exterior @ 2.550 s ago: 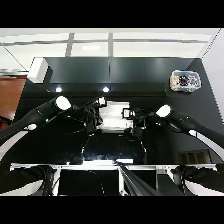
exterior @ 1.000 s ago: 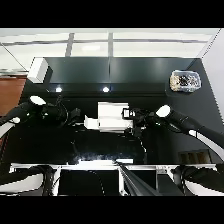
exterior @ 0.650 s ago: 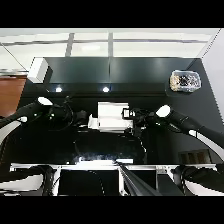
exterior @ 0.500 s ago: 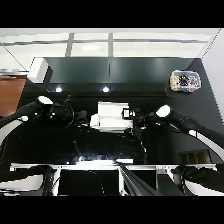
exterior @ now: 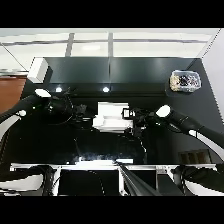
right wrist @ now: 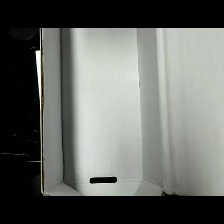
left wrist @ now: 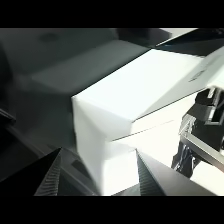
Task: Fold the box and place the chain.
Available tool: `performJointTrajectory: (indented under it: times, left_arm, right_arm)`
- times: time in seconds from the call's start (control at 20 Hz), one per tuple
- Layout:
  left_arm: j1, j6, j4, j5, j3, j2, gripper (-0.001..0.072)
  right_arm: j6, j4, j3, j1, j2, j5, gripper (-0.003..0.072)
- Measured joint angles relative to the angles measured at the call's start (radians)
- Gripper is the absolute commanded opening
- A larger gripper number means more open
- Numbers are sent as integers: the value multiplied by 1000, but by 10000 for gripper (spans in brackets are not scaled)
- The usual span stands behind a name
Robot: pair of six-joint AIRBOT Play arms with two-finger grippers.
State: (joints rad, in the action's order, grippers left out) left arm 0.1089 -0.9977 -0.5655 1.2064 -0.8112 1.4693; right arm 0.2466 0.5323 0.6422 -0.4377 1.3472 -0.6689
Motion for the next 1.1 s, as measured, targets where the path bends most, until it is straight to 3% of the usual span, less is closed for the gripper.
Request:
performJointTrajectory:
  times: [0.25, 0.35, 0.65, 1.1]
  left_arm:
    - [55, -14, -11, 29, -44, 0, 539]
    - [78, -42, -33, 35, -64, 0, 461]
    - [136, -159, -114, 61, -121, 0, 462]
    - [264, -428, -369, 13, -208, 0, 462]
  right_arm:
    - [0, 0, 0, 0, 0, 0, 170]
    - [0, 0, 0, 0, 0, 0, 170]
    - [0, 0, 0, 0, 0, 0, 170]
    - [0, 0, 0, 0, 0, 0, 170]
